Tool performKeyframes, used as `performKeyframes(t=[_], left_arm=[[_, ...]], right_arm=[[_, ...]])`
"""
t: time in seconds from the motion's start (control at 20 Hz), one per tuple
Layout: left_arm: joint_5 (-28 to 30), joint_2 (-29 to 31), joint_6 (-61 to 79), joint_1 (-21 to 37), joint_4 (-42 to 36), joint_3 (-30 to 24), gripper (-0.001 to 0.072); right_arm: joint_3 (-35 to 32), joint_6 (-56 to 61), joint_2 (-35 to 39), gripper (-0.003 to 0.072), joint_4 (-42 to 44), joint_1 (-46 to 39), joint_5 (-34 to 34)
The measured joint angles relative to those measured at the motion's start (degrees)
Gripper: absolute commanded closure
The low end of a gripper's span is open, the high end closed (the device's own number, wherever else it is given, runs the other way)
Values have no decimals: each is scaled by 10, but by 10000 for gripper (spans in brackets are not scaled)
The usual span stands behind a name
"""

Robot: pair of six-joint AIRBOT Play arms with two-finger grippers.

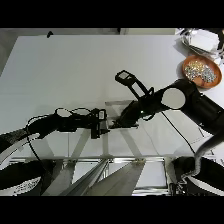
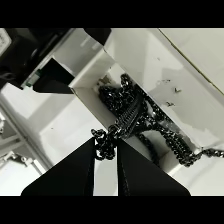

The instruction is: Fold the box and place the chain.

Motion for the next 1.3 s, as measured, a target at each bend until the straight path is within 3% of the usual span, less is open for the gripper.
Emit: performKeyframes(t=[0.25,0.35,0.5,0.65,1.0,1.3], left_arm=[[0,0,0,0,0,0,571],[0,0,0,0,0,0,571],[0,0,0,0,0,0,571],[0,0,0,0,0,0,571],[0,0,0,0,0,0,572],[0,0,0,0,0,0,571]], right_arm=[[-15,0,-45,669,0,0,-12],[-17,0,-70,559,0,0,-16],[-18,0,-101,553,0,0,-19],[-18,-1,-115,378,0,0,-19],[3,-3,-78,383,-20,-10,15],[-7,-135,-2,382,-83,-123,77]])
